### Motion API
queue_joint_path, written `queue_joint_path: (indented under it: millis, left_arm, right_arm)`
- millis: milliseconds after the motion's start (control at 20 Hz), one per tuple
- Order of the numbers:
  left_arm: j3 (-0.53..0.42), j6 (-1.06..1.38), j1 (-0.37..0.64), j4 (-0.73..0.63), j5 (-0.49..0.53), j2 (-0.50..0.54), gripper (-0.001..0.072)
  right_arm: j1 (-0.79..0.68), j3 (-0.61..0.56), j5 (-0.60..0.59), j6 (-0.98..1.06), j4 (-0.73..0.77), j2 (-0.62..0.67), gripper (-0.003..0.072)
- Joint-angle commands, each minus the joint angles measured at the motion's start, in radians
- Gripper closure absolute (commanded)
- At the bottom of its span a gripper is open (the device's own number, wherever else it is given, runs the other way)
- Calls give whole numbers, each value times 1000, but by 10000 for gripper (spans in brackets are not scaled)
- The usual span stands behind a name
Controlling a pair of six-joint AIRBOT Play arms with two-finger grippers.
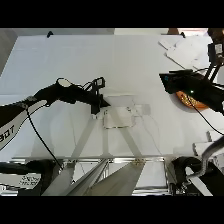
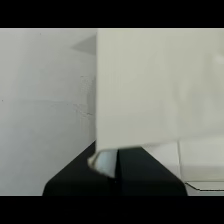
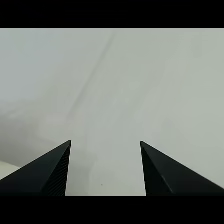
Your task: Fold the box and place the chain.
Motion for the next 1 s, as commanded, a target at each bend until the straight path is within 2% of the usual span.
queue_joint_path:
  millis: [0, 300, 700, 950]
  left_arm:
    - [0, 69, 0, -48, 2, -15, 707]
    - [0, 164, 0, -63, -7, -37, 707]
    - [0, 164, 0, -53, -25, -39, 706]
    - [0, 162, 0, 24, -32, -43, 706]
  right_arm:
    - [-1, 1, 1, 0, 0, -3, 230]
    - [-1, 1, 1, 0, 0, -3, 230]
    - [-1, 1, 1, 0, 0, -3, 230]
    - [-1, 1, 1, 0, 0, -3, 230]
